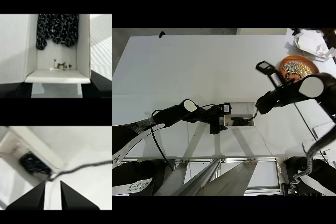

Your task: Fold the box and place the chain.

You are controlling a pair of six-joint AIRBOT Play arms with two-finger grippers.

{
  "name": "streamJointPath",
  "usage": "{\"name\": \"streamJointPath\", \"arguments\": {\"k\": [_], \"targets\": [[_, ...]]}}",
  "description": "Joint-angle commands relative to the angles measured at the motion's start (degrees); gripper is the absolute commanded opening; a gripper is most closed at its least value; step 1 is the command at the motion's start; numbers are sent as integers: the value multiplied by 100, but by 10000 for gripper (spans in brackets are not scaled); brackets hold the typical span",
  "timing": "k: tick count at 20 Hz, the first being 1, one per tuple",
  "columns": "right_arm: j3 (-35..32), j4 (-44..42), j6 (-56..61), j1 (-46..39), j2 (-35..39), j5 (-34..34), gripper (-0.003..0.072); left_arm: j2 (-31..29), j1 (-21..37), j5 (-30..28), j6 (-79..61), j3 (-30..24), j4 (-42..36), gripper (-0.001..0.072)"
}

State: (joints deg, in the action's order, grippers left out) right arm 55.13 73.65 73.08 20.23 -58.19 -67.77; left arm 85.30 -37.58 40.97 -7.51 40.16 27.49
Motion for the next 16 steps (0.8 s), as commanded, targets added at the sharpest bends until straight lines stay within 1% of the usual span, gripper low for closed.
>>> {"name": "streamJointPath", "arguments": {"k": [1,4,6,7,8,12,16], "targets": [[229,785,391,-640,-4,170,244,-4,-2,-2,0,-4,0,345],[229,1115,667,-1012,-546,437,358,-4,-2,-2,0,-4,0,345],[229,1274,675,-1121,-1099,459,369,-4,-2,-2,0,-4,0,345],[232,1386,820,-1145,-1366,452,391,-4,-2,0,0,-4,0,345],[232,1521,1005,-1156,-1639,442,441,-4,-2,-2,0,-4,0,345],[284,1661,1521,-1156,-2441,525,442,-4,-2,0,0,-4,-2,345],[315,1657,1923,-1156,-2586,866,440,-4,-2,-2,0,-4,0,345]]}}
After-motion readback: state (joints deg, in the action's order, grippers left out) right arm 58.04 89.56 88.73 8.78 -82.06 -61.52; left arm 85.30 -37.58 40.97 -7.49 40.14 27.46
